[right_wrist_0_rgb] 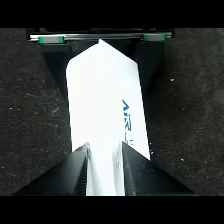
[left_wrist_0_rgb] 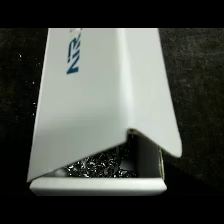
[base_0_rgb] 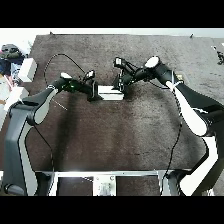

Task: Fold the box and place the chain.

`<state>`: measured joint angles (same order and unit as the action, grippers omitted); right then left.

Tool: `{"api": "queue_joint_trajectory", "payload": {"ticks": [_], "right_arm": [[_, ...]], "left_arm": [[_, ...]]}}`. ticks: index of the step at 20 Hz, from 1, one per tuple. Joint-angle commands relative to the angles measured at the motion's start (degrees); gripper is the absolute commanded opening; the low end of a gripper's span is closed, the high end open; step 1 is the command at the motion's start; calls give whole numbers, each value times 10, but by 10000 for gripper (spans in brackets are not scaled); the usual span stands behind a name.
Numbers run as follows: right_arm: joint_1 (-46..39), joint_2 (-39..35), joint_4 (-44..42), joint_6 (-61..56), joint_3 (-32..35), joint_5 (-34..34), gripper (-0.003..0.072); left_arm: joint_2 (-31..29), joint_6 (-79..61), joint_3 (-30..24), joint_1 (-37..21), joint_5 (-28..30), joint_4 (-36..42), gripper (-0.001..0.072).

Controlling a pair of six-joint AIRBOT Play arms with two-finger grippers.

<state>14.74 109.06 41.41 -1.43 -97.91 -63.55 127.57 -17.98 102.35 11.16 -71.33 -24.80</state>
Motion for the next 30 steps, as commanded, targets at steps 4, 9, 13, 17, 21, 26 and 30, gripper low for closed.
{"api": "queue_joint_trajectory", "payload": {"ticks": [4, 9, 13, 17, 21, 26, 30], "right_arm": [[1, 0, 5, 0, 0, -3, 220], [1, 0, 20, 0, 0, 0, 220], [1, -2, 25, 0, 0, 9, 219], [1, -6, 26, 0, 0, 11, 220], [1, -6, 26, 0, 0, 18, 220], [16, -6, 78, -12, 0, 20, 220], [22, -6, 101, -29, 0, 19, 220]], "left_arm": [[0, 0, 0, 0, 0, 0, 444], [0, 0, 0, 0, 0, 0, 444], [0, 0, 0, 0, 0, 0, 444], [0, 0, 0, 0, 0, 0, 444], [0, 0, 0, 0, 0, 0, 444], [0, 0, 0, 0, 0, 0, 444], [0, 0, 0, 0, 0, 0, 444]]}}
